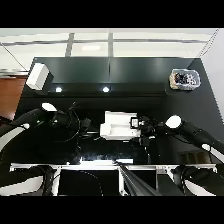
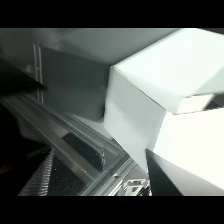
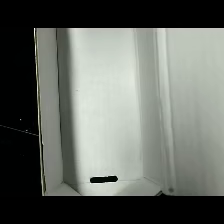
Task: Fold the box and place the chain.
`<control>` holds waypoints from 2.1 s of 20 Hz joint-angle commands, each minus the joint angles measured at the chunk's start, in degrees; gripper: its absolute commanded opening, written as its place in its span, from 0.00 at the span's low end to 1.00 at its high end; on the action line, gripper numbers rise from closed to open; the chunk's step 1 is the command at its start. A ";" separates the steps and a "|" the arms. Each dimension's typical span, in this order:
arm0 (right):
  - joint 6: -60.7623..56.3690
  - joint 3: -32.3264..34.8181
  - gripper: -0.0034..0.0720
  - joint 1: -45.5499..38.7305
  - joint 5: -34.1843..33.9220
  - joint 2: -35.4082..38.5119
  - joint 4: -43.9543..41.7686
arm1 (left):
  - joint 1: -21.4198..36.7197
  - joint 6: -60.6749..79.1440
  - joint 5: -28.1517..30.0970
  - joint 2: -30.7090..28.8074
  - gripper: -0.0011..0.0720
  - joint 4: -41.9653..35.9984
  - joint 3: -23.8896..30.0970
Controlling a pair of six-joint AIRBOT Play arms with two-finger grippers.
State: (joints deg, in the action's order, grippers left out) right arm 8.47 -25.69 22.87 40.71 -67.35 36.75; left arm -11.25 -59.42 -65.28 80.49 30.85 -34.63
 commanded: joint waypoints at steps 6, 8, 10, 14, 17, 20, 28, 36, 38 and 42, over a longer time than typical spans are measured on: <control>-0.02 0.02 0.60 0.04 0.02 -0.04 -0.02 | -1.92 2.19 -6.60 0.07 0.99 -0.72 -5.62; -0.02 0.02 0.60 0.04 0.02 -0.04 -0.02 | -3.96 1.57 -6.05 0.07 0.99 -0.70 -6.73; -0.04 0.02 0.60 0.04 0.02 -0.04 -0.02 | -7.02 -0.94 -4.46 0.07 0.98 -0.66 -7.78; -0.04 0.02 0.60 0.04 0.02 -0.04 -0.04 | -13.22 -13.33 -0.44 0.07 0.98 6.08 -11.93; -0.02 0.02 0.60 0.04 0.02 -0.04 -0.04 | -16.61 -24.13 0.24 0.07 0.97 16.11 -15.82; -0.02 0.02 0.60 0.04 0.02 -0.04 -0.04 | -17.99 -26.34 0.07 0.07 0.96 16.70 -18.34; -0.02 0.02 0.60 0.04 0.02 -0.04 -0.02 | -18.08 -27.43 -1.66 0.07 0.92 16.72 -18.93; -0.04 0.02 0.60 0.04 0.02 -0.04 -0.04 | -18.38 -30.36 -0.85 0.09 0.69 20.26 -18.93; -0.04 0.02 0.60 0.02 0.02 -0.04 -0.04 | -19.30 -31.21 -0.31 0.09 0.69 21.49 -18.93; -0.02 0.02 0.60 0.04 0.02 -0.04 -0.04 | -22.29 -36.30 2.73 0.09 0.69 26.64 -18.93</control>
State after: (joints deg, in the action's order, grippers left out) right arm 8.47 -25.69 22.87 40.71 -67.35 36.73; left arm -31.79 -91.90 -64.97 80.53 53.10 -53.54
